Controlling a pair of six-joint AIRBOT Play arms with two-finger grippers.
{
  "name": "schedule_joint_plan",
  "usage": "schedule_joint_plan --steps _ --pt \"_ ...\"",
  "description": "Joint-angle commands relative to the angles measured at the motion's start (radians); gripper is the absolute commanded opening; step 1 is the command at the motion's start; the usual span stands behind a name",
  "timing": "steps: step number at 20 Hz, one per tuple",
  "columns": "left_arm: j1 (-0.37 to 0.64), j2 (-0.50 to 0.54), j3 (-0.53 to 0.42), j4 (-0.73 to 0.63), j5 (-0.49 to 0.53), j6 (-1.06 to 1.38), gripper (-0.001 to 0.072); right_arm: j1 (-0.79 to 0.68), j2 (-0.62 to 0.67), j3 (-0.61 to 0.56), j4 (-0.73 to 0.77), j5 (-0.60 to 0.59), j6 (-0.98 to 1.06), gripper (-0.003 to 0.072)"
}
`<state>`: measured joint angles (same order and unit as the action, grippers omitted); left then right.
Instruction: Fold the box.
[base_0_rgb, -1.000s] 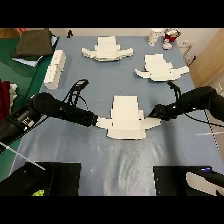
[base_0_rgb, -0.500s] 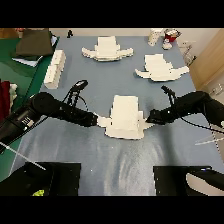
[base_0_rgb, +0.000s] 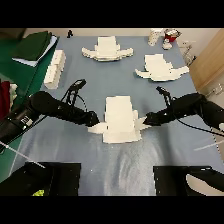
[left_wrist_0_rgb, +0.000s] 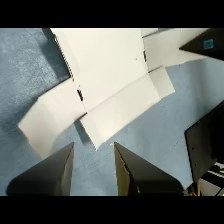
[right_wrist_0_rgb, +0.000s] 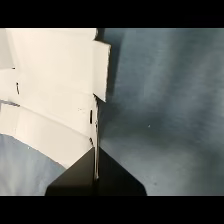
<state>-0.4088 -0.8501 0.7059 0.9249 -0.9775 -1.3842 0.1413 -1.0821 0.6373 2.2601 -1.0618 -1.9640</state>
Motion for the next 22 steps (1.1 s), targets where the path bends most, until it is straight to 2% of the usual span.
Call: schedule_joint_plan --steps 1,4,7,11,17,22 --pt "0.098 -0.003 0.002 -0.050 -0.014 0.039 0.0362 0.073 0.084 -0.083 0.007 0.053 -0.034 0.0002" --pt "0.261 -0.061 0.002 -0.150 -0.100 0.172 0.0363 0.141 0.230 -0.180 0.008 0.145 -0.020 0.0002" --pt "0.356 -0.201 0.002 -0.284 -0.153 0.300 0.0363 0.182 0.307 -0.216 0.005 0.163 0.011 0.0002" --pt "0.356 -0.426 0.014 -0.482 -0.159 0.519 0.0363 0.206 0.310 -0.221 0.009 0.164 0.039 0.0002" --pt "0.293 -0.671 0.141 -0.506 -0.177 0.609 0.0362 0.222 0.309 -0.221 0.007 0.167 0.058 0.0002" --pt "0.275 -0.761 0.261 -0.500 -0.396 0.708 0.0362 0.222 0.306 -0.221 0.004 0.167 0.062 0.0002"
